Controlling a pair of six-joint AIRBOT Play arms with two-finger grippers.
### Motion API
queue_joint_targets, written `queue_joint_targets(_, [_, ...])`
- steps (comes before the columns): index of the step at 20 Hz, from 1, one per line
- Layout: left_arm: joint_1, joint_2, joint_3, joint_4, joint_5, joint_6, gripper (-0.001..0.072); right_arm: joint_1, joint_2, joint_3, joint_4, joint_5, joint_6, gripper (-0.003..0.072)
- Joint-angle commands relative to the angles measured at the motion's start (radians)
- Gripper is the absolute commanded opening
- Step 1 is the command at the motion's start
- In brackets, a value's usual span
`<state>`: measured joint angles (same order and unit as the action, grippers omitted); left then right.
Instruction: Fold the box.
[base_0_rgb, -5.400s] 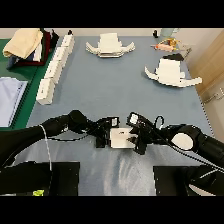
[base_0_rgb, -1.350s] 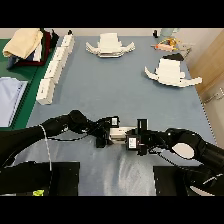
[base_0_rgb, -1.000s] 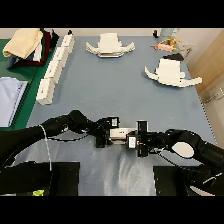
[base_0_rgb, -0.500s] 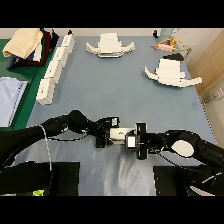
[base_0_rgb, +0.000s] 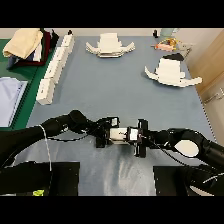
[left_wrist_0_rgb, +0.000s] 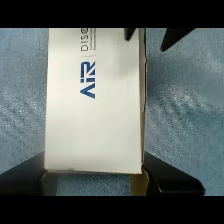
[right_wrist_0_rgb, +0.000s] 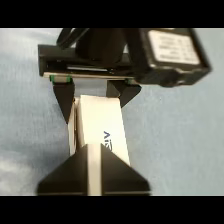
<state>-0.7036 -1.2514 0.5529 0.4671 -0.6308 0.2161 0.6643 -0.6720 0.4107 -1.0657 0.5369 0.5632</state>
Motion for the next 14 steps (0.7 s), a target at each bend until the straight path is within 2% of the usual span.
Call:
queue_joint_targets(1, [0.000, 0.000, 0.000, 0.000, 0.000, 0.000, 0.0411, -0.014, 0.023, -0.002, 0.000, 0.005, 0.242, 0.0005])
queue_joint_targets(5, [0.000, 0.000, 0.000, 0.000, -0.001, 0.000, 0.0411, -0.017, -0.002, -0.018, 0.000, 0.010, 0.469, 0.0003])
queue_joint_targets(8, [0.000, 0.000, 0.000, 0.000, 0.000, 0.000, 0.0411, -0.017, -0.052, -0.017, 0.000, 0.059, 0.608, 0.0003])
queue_joint_targets(14, [0.000, 0.000, 0.000, 0.000, 0.000, 0.000, 0.0412, -0.017, -0.153, -0.017, 0.000, 0.075, 0.677, 0.0003])
